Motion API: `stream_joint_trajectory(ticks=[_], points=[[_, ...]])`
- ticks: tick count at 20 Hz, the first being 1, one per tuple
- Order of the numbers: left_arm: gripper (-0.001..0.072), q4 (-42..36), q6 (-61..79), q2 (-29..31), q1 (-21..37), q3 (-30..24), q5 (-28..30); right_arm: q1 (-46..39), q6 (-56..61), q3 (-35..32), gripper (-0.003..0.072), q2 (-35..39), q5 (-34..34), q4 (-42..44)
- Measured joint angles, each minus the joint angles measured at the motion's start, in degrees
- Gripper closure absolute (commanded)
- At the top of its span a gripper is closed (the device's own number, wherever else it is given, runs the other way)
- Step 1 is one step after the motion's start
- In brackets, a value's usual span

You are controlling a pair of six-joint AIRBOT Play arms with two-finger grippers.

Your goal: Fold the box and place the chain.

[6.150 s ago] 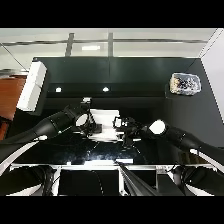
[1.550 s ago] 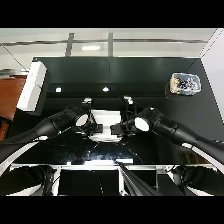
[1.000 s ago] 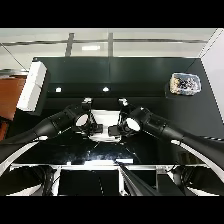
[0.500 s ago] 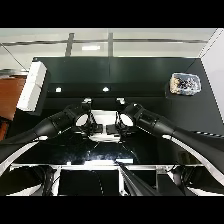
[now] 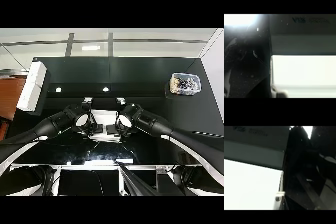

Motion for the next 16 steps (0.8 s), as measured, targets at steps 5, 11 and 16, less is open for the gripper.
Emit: stream_joint_trajectory(ticks=[5,11,16], points=[[0.068,0.0,0.0,0.0,0.0,0.0,-0.2,0.6,0.5,1.7,0.0451,-2.5,0.1,-0.9],[0.0679,0.0,0.0,0.0,0.0,0.0,-0.5,0.7,0.7,2.6,0.0477,-3.5,1.2,-1.4],[0.068,0.0,0.0,0.0,0.0,0.0,-0.4,0.7,1.0,2.7,0.0574,-3.7,1.6,-1.5]])
